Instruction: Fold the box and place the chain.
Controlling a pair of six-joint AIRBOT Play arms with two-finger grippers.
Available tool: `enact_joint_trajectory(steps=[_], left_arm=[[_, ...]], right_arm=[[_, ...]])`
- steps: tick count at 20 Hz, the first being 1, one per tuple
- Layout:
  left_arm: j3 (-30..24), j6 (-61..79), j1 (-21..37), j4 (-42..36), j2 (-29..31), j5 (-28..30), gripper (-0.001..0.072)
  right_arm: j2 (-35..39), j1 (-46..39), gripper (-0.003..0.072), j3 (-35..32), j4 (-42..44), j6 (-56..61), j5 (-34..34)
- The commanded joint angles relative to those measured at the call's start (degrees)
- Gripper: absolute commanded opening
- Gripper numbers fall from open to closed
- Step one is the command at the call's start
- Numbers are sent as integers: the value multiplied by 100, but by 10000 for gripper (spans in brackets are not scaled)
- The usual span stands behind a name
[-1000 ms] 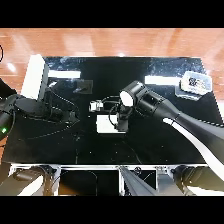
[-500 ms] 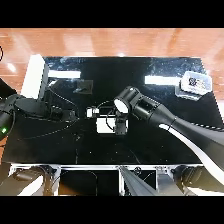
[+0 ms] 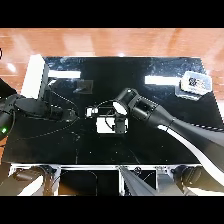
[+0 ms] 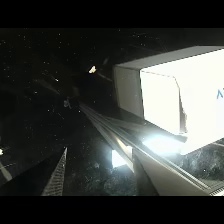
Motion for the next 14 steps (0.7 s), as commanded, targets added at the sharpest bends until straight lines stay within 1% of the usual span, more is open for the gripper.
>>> enact_joint_trajectory(steps=[1,6,7,8,9,10,14], left_arm=[[-2,2,0,0,-2,-7,511],[-2,7,0,2,-2,-9,511],[-2,4,0,2,-2,-9,511],[-2,4,0,2,-2,-9,511],[-2,4,0,2,-2,-9,511],[-2,4,0,2,-2,-9,511],[-2,4,0,0,-2,-4,511]], right_arm=[[-66,7,714,0,31,11,-39],[-68,7,705,0,31,20,2],[-68,7,645,2,28,52,31],[-68,7,473,7,28,50,98],[-68,7,378,4,28,50,164],[-66,7,315,7,26,50,192],[-55,7,307,7,7,52,208]])
